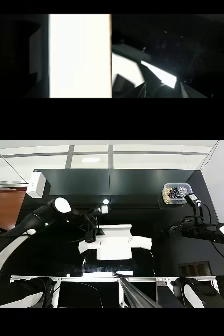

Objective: Fold the box and place the chain.

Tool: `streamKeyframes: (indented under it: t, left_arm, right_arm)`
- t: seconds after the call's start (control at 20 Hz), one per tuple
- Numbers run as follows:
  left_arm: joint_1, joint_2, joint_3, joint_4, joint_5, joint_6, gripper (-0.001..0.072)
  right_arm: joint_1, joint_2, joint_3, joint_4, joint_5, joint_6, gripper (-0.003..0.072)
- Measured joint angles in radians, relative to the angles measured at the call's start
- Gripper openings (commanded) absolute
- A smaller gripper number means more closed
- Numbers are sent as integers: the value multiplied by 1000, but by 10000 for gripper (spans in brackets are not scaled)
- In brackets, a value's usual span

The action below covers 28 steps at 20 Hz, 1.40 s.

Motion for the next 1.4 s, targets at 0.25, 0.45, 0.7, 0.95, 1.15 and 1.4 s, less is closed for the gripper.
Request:
streamKeyframes:
  t: [0.25,0.45,0.7,0.95,1.15,1.4]
  left_arm:
    - [-70,-13,-52,25,130,46,21]
    - [-83,-18,-75,20,200,53,22]
    - [-87,-19,-82,22,225,41,22]
    - [-87,-19,-83,25,231,31,22]
    - [-88,-19,-83,26,232,29,24]
    - [-88,-19,-83,27,232,29,24]
  right_arm:
    - [11,0,7,-20,-10,-15,503]
    - [108,-15,-16,-46,-83,-54,503]
    - [306,-64,-67,-39,-209,-68,503]
    - [475,-105,-101,-63,-244,-146,502]
    - [569,-134,-136,-34,-219,-292,502]
    - [643,-149,-173,6,-229,-414,720]
